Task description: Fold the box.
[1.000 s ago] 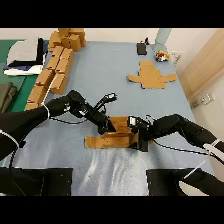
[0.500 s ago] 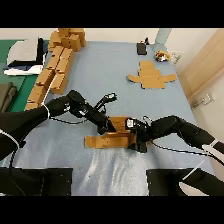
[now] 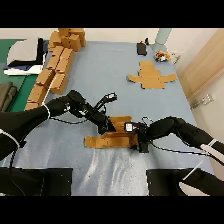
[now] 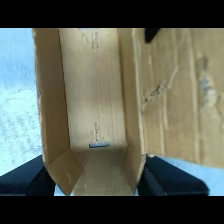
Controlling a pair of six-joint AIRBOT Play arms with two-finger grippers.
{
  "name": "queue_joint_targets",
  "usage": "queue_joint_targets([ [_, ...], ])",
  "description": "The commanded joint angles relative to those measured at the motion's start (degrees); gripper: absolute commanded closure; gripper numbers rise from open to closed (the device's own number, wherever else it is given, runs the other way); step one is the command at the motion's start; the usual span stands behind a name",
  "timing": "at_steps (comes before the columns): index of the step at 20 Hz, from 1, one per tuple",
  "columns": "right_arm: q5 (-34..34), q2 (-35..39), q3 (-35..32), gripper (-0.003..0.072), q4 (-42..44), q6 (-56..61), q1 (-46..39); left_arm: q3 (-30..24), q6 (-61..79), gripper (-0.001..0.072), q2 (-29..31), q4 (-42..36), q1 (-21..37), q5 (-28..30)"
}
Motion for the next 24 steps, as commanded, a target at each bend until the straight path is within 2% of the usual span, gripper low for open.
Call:
queue_joint_targets([
  [1, 1.33, -0.76, -0.02, 0.0055, 1.01, -0.17, 0.11, 0.04, 0.00, 0.0695, 0.02, 0.00, 0.02, -0.07],
  [5, 3.65, -0.74, 0.00, 0.0054, 1.70, -0.17, 0.11, 0.04, 0.00, 0.0695, 0.02, 0.00, 0.02, -0.07],
  [16, 2.56, -0.74, -0.02, 0.0053, 4.00, -0.17, 0.11, 0.04, 0.00, 0.0695, 0.02, 0.00, 0.02, -0.07],
  [21, 1.62, 0.33, 0.00, 0.0034, 4.57, -0.15, 0.09, 0.04, 0.00, 0.0695, 0.02, 0.00, 0.02, -0.07],
  [22, 1.62, 0.83, 0.00, 0.0023, 4.57, -0.15, 0.09, 0.04, 0.00, 0.0695, 0.02, 0.00, 0.02, -0.07],
  [23, 1.68, 1.18, 0.00, -0.0026, 4.48, -0.15, 0.07, 0.04, 0.00, 0.0694, 0.02, 0.00, 0.02, -0.07],
  [24, 1.68, 1.27, -0.02, -0.0026, 4.26, -0.15, 0.04, 0.04, 0.00, 0.0695, 0.02, 0.00, 0.02, -0.07],
])
